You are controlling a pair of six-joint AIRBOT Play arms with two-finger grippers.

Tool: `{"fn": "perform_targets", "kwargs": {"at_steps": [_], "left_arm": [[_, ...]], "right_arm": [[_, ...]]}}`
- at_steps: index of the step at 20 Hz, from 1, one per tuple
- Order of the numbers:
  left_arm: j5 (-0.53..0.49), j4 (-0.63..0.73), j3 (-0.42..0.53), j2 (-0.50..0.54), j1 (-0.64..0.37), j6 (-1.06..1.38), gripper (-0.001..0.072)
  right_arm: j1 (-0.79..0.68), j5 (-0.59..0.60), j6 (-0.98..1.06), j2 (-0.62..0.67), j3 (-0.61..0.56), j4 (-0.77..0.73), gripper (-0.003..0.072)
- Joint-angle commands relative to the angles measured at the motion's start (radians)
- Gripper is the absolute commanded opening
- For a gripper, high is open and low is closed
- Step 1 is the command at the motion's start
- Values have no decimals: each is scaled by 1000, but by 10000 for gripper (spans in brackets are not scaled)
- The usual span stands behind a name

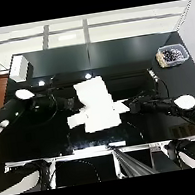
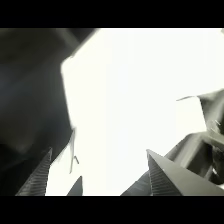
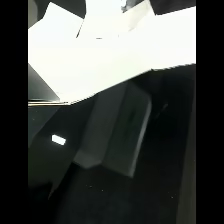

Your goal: Fold the box and place the chain.

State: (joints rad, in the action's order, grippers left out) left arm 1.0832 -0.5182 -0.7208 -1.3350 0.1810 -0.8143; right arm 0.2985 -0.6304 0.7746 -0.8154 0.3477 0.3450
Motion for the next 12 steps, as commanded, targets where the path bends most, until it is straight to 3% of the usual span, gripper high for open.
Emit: {"fn": "perform_targets", "kwargs": {"at_steps": [1,3,8,10,12], "left_arm": [[82,112,-50,-149,0,193,704],[98,136,-73,-193,0,264,703],[259,133,-158,-283,2,418,667],[269,102,-181,-304,9,426,528],[315,23,-212,-329,24,426,479]], "right_arm": [[14,4,4,0,-1,-1,9],[14,-10,7,0,-1,-1,9],[14,-20,7,0,-1,3,9],[14,-21,7,1,-1,6,9],[14,-20,7,0,-1,6,9]]}}
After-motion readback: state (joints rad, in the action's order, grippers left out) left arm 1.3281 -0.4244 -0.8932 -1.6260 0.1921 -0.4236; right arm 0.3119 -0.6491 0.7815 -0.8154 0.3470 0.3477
